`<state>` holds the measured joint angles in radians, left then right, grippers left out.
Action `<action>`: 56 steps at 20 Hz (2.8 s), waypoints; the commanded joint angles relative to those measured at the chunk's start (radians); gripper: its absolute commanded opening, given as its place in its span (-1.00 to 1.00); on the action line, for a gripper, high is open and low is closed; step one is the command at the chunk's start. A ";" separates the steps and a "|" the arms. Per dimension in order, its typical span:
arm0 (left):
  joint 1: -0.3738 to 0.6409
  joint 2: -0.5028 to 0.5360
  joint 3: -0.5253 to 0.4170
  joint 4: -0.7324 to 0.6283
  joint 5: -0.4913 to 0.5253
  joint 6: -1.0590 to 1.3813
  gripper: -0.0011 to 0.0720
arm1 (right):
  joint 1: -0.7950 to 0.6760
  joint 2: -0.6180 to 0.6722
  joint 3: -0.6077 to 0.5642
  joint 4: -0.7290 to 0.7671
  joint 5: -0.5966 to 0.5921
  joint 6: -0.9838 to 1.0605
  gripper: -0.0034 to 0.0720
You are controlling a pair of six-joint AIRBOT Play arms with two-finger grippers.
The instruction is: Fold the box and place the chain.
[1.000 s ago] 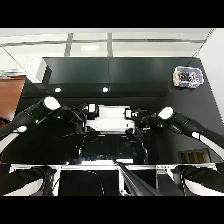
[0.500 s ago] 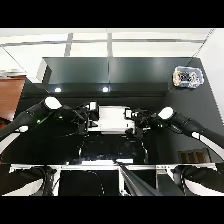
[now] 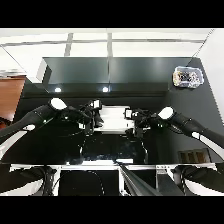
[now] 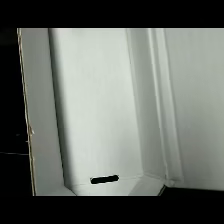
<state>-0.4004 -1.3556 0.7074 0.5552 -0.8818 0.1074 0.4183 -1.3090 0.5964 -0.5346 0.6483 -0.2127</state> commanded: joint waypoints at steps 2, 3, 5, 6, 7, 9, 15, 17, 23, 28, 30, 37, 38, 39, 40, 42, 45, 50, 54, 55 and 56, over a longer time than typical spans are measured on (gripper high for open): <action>-0.008 -0.035 0.000 -0.048 0.014 0.000 -0.36 | 0.001 -0.001 0.000 0.000 0.000 0.000 -0.28; -0.008 -0.040 0.000 -0.048 0.014 -0.007 -0.36 | 0.001 -0.001 0.000 0.000 0.000 0.000 -0.28; -0.012 -0.041 0.000 -0.048 0.014 -0.007 -0.39 | 0.000 -0.001 0.000 0.000 0.000 0.000 -0.28; -0.018 -0.041 0.000 -0.047 0.015 -0.007 -0.39 | 0.000 -0.001 0.000 0.000 0.000 0.000 -0.28; -0.024 -0.041 0.000 -0.047 0.016 -0.006 -0.41 | 0.000 -0.001 0.000 0.000 0.000 0.000 -0.28; -0.039 -0.041 0.000 -0.043 0.020 -0.006 -0.49 | 0.001 -0.001 0.000 0.000 0.000 0.000 -0.28; -0.044 -0.040 0.001 -0.045 0.040 -0.011 0.10 | 0.000 -0.001 0.000 0.000 0.000 0.000 -0.28; -0.043 -0.040 0.002 -0.040 0.032 -0.038 -0.34 | 0.001 -0.001 0.000 0.000 0.000 0.000 -0.28; 0.023 0.033 0.058 0.171 -0.064 -0.334 -0.91 | 0.001 -0.001 0.000 0.000 0.000 0.000 -0.28; 0.209 0.212 0.063 0.403 -0.097 -0.812 -0.91 | 0.000 -0.001 0.000 0.000 0.000 0.000 -0.28; 0.315 0.224 0.062 0.416 -0.174 -0.958 -0.91 | 0.000 -0.001 0.000 0.000 0.000 0.000 -0.28; 0.514 0.097 -0.058 0.260 -0.335 -1.308 -0.91 | 0.000 -0.001 0.000 0.000 0.000 0.000 -0.28; 0.517 0.060 -0.072 0.203 -0.338 -1.308 -0.91 | 0.001 -0.001 0.000 0.000 0.000 0.000 -0.28; 0.512 0.024 -0.079 0.165 -0.337 -1.302 -0.91 | 0.001 -0.001 0.000 0.000 0.000 0.000 -0.28; 0.500 -0.016 -0.079 0.146 -0.330 -1.287 -0.91 | 0.001 -0.001 0.000 0.000 0.000 0.000 -0.28; 0.459 -0.080 -0.079 0.129 -0.322 -1.276 -0.91 | 0.001 -0.001 0.000 0.000 0.000 0.000 -0.28; 0.386 -0.136 -0.079 -0.007 -0.335 -1.110 -0.91 | 0.001 -0.001 0.000 0.000 0.000 0.000 -0.28; 0.354 -0.140 -0.061 -0.114 -0.335 -0.988 -0.74 | 0.000 -0.001 0.000 0.000 0.000 0.000 -0.28; 0.355 -0.140 -0.034 -0.093 -0.346 -0.988 -0.57 | 0.001 -0.001 0.000 0.000 0.000 0.000 -0.28; 0.359 -0.140 -0.019 -0.061 -0.364 -0.986 -0.86 | 0.001 -0.001 0.000 0.000 0.000 0.000 -0.28; 0.365 -0.140 0.000 -0.016 -0.390 -0.986 -0.91 | 0.001 -0.001 0.000 0.000 0.000 0.000 -0.28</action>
<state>-0.0399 -1.4940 0.6758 0.4797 -1.2278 -0.8936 0.4183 -1.3090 0.5964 -0.5354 0.6483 -0.2134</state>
